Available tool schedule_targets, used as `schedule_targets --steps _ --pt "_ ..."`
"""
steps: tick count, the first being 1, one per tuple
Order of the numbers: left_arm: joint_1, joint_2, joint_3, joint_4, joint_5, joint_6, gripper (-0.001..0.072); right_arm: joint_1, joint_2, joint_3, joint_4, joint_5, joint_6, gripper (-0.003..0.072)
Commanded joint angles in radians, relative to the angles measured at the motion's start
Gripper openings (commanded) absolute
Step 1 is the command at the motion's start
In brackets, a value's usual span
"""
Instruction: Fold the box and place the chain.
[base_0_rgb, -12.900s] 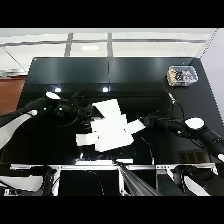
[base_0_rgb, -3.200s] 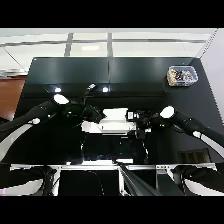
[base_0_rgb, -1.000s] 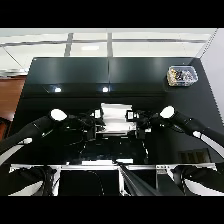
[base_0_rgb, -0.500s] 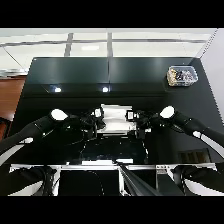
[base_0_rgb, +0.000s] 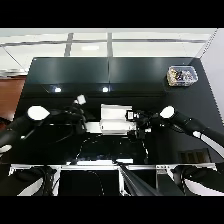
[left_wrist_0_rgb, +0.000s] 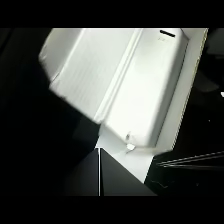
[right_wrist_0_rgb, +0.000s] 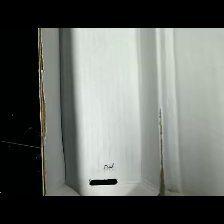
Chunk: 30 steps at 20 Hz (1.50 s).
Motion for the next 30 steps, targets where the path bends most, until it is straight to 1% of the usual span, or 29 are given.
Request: schedule_targets --steps 1,3,4,5,6,8,9,10,11,13,16,18,21,26,28,29,30 --pt "0.137 0.131 -0.003 0.229 -0.046 -0.431 0.0029 0.001 0.0 0.0 -0.001 0.0 0.0 0.0183" --pt "0.218 0.1 -0.005 0.364 -0.067 -0.706 0.0029 0.001 0.0 0.0 -0.001 0.0 0.0 0.0183" --pt "0.268 0.058 -0.005 0.407 -0.106 -0.888 0.0029 0.001 0.0 0.0 -0.001 0.0 0.0 0.0183" --pt "0.322 0.006 -0.005 0.392 -0.169 -1.02 0.0029 0.001 0.0 0.0 -0.001 0.0 0.0 0.0183" --pt "0.378 -0.061 -0.006 0.311 -0.255 -1.068 0.003 0.001 0.0 0.0 -0.001 0.0 0.0 0.0183" --pt "0.451 -0.193 -0.012 0.071 -0.404 -0.946 0.003 0.001 0.0 0.0 -0.001 0.0 0.0 0.0183" --pt "0.462 -0.246 -0.012 -0.031 -0.451 -0.873 0.0029 0.001 0.0 0.0 -0.001 0.0 0.0 0.0183" --pt "0.457 -0.291 -0.012 -0.11 -0.47 -0.831 0.0028 0.001 0.0 0.0 -0.001 0.0 0.0 0.0183" --pt "0.442 -0.32 -0.01 -0.145 -0.457 -0.819 0.0028 0.001 0.0 0.0 -0.001 0.0 0.0 0.0183" --pt "0.387 -0.355 -0.008 -0.147 -0.388 -0.821 0.0028 0.001 0.0 0.0 -0.001 0.0 0.0 0.0183" --pt "0.286 -0.372 -0.007 -0.143 -0.316 -0.821 0.0028 0.001 0.0 0.0 -0.001 0.0 0.0 0.0183" --pt "0.239 -0.384 -0.006 -0.145 -0.291 -0.821 0.0028 0.001 0.0 0.0 0.0 0.0 0.0 0.0183" --pt "0.193 -0.39 -0.002 -0.145 -0.291 -0.82 0.0029 0.001 0.0 0.0 -0.001 0.0 0.0 0.0183" --pt "0.188 -0.39 0.003 -0.145 -0.294 -0.816 0.0029 0.001 0.0 0.0 -0.001 0.0 0.0 0.0183" --pt "0.187 -0.39 0.023 -0.144 -0.341 -0.744 0.0031 0.001 0.0 0.0 -0.001 0.0 0.0 0.0183" --pt "0.188 -0.39 0.037 -0.144 -0.37 -0.716 0.0049 0.001 0.0 0.0 -0.001 0.0 0.0 0.0183" --pt "0.187 -0.39 0.054 -0.144 -0.392 -0.712 0.0254 0.001 0.0 0.0 -0.001 0.0 0.0 0.0183"
